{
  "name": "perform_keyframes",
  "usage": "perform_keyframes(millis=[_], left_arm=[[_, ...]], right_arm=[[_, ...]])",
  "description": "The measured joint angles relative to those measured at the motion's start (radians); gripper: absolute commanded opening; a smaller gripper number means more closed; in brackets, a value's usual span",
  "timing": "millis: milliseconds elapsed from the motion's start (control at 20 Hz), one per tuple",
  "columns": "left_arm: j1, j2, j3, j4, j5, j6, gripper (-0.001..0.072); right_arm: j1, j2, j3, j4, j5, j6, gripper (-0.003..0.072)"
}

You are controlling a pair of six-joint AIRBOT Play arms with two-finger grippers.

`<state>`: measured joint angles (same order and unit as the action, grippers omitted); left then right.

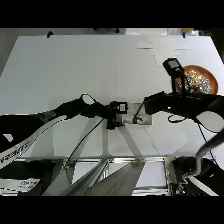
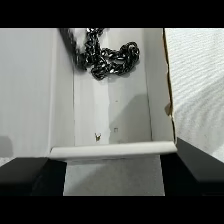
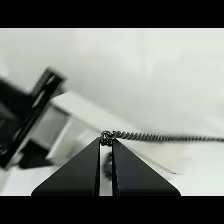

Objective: Fold the box and place the chain.

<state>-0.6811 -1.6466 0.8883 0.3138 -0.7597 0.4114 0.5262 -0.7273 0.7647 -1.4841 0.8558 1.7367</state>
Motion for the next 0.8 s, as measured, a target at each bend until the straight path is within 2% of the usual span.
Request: perform_keyframes(millis=[300, 450, 600, 800], left_arm=[[0.000, 0.000, 0.000, 0.000, 0.000, 0.000, 0.0207], [0.000, 0.000, 0.000, 0.000, 0.000, 0.000, 0.0207], [0.000, 0.000, 0.000, 0.000, 0.000, 0.000, 0.0207], [0.000, 0.000, 0.000, 0.000, 0.000, 0.000, 0.0207]], right_arm=[[0.000, 0.116, 0.000, -0.166, 0.113, 0.074, 0.0021], [0.001, 0.134, 0.000, -0.178, 0.202, 0.090, 0.0021], [0.001, 0.140, 0.000, -0.122, 0.265, 0.095, 0.0021], [0.002, 0.111, -0.008, 0.047, 0.226, 0.050, 0.0021]])
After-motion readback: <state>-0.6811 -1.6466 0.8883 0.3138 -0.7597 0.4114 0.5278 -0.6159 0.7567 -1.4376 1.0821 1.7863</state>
